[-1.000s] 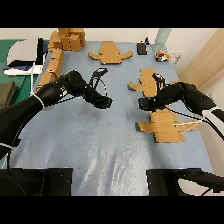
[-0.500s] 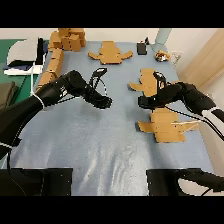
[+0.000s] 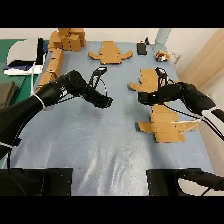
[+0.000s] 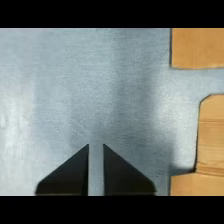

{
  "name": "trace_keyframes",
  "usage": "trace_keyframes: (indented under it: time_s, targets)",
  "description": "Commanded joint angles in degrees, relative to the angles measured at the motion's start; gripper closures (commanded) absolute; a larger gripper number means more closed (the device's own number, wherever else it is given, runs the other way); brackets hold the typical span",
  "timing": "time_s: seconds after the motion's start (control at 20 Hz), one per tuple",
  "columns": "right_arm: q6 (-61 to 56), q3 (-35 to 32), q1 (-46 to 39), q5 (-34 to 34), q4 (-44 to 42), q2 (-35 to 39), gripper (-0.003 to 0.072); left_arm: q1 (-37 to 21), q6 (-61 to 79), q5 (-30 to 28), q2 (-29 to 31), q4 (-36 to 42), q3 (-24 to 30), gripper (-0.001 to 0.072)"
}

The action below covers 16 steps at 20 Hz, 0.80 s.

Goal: Fold the box.

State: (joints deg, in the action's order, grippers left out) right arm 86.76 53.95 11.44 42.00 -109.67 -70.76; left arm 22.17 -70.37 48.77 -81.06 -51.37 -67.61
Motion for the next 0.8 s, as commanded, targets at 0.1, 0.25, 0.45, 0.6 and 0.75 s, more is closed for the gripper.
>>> trace_keyframes:
  time_s: [0.1,0.25,0.45,0.6,0.75]
  targets:
    - [-4.9,10.0,-7.9,13.3,14.8,0.5,0.0681,0.0,0.0,-0.5,0.0,0.9,0.0,0.0696]
    - [-6.4,17.9,-20.8,30.7,35.6,0.3,0.0398,0.0,0.0,0.9,0.0,1.2,0.0,0.0695]
    - [6.5,14.5,-42.6,35.8,24.2,-1.1,0.0380,0.0,0.0,0.6,0.0,1.2,0.0,0.0695]
    - [17.6,13.3,-53.9,36.8,10.7,-6.7,0.0379,0.0,0.0,0.2,0.0,1.2,0.0,0.0695]
    - [22.0,13.3,-57.3,35.0,7.0,-11.2,0.0207,0.0,0.1,-0.4,0.0,1.2,0.0,0.0695]
